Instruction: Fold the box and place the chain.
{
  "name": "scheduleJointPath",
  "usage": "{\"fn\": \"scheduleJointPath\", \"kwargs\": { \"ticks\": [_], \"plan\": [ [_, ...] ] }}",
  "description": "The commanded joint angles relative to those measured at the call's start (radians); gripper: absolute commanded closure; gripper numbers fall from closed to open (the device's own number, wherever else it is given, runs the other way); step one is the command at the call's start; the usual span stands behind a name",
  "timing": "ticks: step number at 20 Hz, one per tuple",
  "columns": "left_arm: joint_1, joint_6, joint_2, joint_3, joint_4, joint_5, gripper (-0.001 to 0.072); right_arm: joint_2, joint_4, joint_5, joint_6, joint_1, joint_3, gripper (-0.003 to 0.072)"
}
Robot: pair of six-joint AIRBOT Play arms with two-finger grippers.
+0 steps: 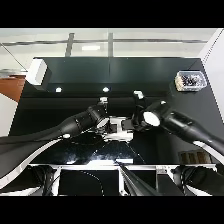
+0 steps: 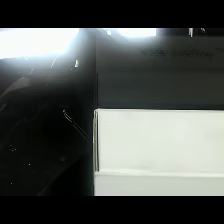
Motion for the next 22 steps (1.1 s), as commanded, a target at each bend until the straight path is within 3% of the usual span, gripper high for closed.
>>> {"fn": "scheduleJointPath", "kwargs": {
  "ticks": [1,3,5,7,9,10,11,14,16,22],
  "plan": [
    [0.0,-0.001,0.0,0.001,0.0,-0.001,0.0678,0.149,-0.016,0.045,-0.089,-0.042,0.001,0.024],
    [0.0,-0.001,0.0,0.001,0.0,0.0,0.0678,0.246,-0.094,0.048,-0.109,-0.098,0.001,0.024],
    [0.0,-0.001,-0.001,0.001,0.0,0.0,0.0678,0.314,-0.262,0.051,-0.11,-0.176,0.001,0.024],
    [0.0,-0.001,-0.002,0.001,0.0,0.0,0.0678,0.329,-0.447,0.058,-0.135,-0.275,0.0,0.024],
    [0.0,-0.001,-0.002,0.001,0.0,-0.001,0.0678,0.312,-0.517,0.014,-0.193,-0.404,-0.015,0.024],
    [0.0,-0.001,-0.002,0.001,-0.001,-0.001,0.0678,0.293,-0.516,-0.024,-0.193,-0.482,-0.022,0.0198],
    [0.0,-0.001,-0.002,0.001,-0.004,0.0,0.0678,0.265,-0.501,-0.064,-0.197,-0.554,-0.024,-0.0028],
    [0.0,-0.001,-0.002,0.001,-0.005,-0.001,0.0678,0.136,-0.42,-0.254,-0.232,-0.758,-0.01,-0.0033],
    [0.0,-0.001,-0.002,0.001,-0.008,-0.001,0.0678,0.013,-0.326,-0.336,-0.279,-0.873,0.061,-0.0033],
    [0.0,-0.001,-0.002,0.001,-0.008,-0.004,0.0678,-0.4,-0.124,-0.316,-0.431,-1.05,0.422,-0.0023]
  ]
}}
